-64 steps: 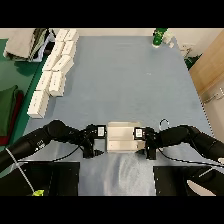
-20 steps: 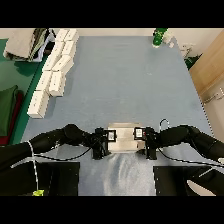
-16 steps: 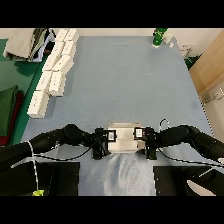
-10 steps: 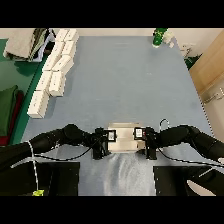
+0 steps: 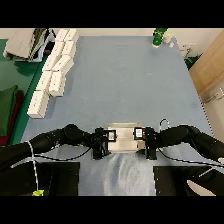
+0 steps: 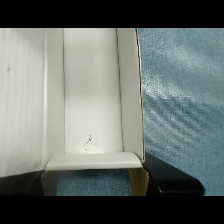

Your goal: Fold the box.

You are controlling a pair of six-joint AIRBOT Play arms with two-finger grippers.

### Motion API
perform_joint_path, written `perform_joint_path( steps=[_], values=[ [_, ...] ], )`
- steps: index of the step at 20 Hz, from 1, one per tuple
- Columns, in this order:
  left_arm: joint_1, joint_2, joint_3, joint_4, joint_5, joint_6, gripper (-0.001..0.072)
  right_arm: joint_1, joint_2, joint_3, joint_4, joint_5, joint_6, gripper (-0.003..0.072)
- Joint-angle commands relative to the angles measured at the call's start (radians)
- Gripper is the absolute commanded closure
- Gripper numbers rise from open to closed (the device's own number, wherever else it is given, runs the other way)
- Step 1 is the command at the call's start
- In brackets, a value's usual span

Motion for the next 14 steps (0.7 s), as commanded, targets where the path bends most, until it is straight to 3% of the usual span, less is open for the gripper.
perform_joint_path(
  steps=[1,9,11,14],
  values=[
    [0.001,0.001,0.0,0.0,0.002,0.0,0.0303,0.0,0.0,0.001,0.001,-0.002,0.0,0.0166],
    [0.001,0.001,0.0,0.0,0.002,0.0,0.0303,0.0,0.001,0.001,0.001,-0.017,0.001,0.0157],
    [0.001,0.001,0.0,0.0,0.002,0.0,0.0303,0.0,0.002,0.002,-0.005,-0.014,0.055,-0.0032],
    [0.001,0.001,0.0,0.0,0.002,0.0,0.0303,0.0,0.031,0.023,-0.109,-0.019,0.259,-0.0032]
  ],
)
